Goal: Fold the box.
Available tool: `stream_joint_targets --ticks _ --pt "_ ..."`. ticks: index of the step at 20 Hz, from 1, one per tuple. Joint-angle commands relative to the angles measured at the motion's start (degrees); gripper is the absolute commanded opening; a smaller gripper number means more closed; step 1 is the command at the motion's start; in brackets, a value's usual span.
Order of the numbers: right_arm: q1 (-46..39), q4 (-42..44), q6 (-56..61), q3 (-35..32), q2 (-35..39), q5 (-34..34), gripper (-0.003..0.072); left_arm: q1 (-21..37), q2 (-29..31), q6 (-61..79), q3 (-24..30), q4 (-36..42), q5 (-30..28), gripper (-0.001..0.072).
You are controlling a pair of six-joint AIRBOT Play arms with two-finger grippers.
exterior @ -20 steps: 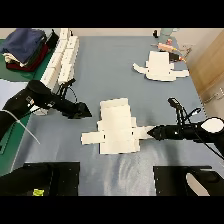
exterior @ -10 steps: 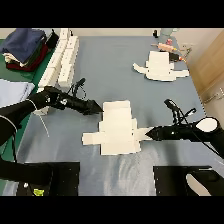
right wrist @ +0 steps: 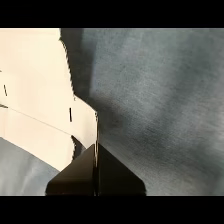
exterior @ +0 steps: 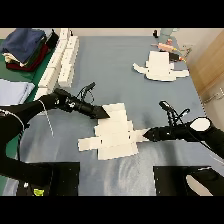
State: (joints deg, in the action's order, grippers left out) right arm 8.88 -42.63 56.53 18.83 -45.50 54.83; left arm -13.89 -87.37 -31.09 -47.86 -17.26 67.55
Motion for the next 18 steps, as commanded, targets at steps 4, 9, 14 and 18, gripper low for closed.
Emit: stream_joint_targets --ticks 4,9,14,18 --pt "0.22 -0.02 0.07 0.0 -0.39 -0.28 0.0002 1.7 -0.11 0.0 -0.04 -2.6 2.91 0.0436" --pt "0.22 -0.02 0.09 0.0 -0.39 -0.31 0.0003 2.16 -0.13 3.45 -0.07 -3.78 6.34 0.0015" --pt "0.15 -0.13 0.66 0.04 -0.39 -0.79 0.0112 0.31 -0.13 3.3 -0.07 -0.5 6.64 0.0016" --pt "-0.04 -8.02 7.96 3.96 -0.37 -2.08 0.0394 -1.09 1.36 16.28 -1.99 1.05 6.84 0.0013"
